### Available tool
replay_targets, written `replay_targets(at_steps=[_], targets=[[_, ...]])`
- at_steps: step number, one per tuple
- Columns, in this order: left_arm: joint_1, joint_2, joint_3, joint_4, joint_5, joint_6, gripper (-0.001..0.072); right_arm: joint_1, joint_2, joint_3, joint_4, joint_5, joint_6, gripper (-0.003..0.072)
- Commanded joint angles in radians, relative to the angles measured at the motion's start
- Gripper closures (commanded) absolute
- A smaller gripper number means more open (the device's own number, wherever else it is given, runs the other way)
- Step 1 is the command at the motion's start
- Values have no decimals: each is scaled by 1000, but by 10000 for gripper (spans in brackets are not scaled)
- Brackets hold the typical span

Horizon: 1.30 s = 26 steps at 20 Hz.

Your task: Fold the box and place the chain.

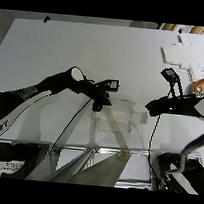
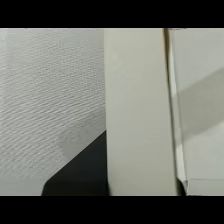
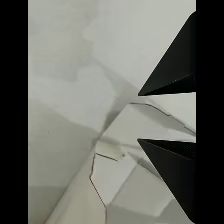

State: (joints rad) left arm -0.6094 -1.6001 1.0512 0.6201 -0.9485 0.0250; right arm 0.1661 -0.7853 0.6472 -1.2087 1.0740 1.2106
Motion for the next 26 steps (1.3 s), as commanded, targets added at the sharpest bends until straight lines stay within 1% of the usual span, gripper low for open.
replay_targets(at_steps=[1, 5, 7, 9, 11, 12, 13, 14, 17, 18, 22, 24, 26], targets=[[-3, -2, 0, 0, 61, 2, 709, 1, 1, 3, -3, -13, -98, 385], [-2, 13, 0, 8, 93, -10, 710, 1, 1, 3, -8, -29, -157, 385], [-3, 53, 0, 53, 129, -94, 711, 1, 0, 3, -14, -29, -180, 385], [-4, 109, 0, 142, 145, -284, 713, 1, 0, 3, -14, -29, -204, 386], [-16, 158, 0, 301, 114, -479, 713, 1, 0, 3, -14, -29, -225, 386], [-23, 164, 0, 331, 89, -478, 713, 1, 0, 3, -14, -32, -225, 386], [-30, 163, -7, 311, 77, -429, 713, 1, 0, 3, -13, -37, -225, 386], [-35, 161, -25, 251, 93, -338, 713, 1, 0, 3, -13, -41, -225, 386], [-32, 146, -92, -34, 180, -61, 712, 1, 0, 3, -12, -42, -225, 387], [-29, 132, -96, -66, 184, -20, 709, 1, 0, 3, -11, -42, -225, 387], [-28, 61, -96, -89, 163, 72, 708, 1, 0, 3, -9, -42, -224, 387], [-28, 49, -96, -87, 139, 118, 708, 1, 0, 3, -6, -42, -225, 387], [-28, 50, -96, -84, 138, 137, 708, 1, 0, 3, -6, -42, -224, 387]])
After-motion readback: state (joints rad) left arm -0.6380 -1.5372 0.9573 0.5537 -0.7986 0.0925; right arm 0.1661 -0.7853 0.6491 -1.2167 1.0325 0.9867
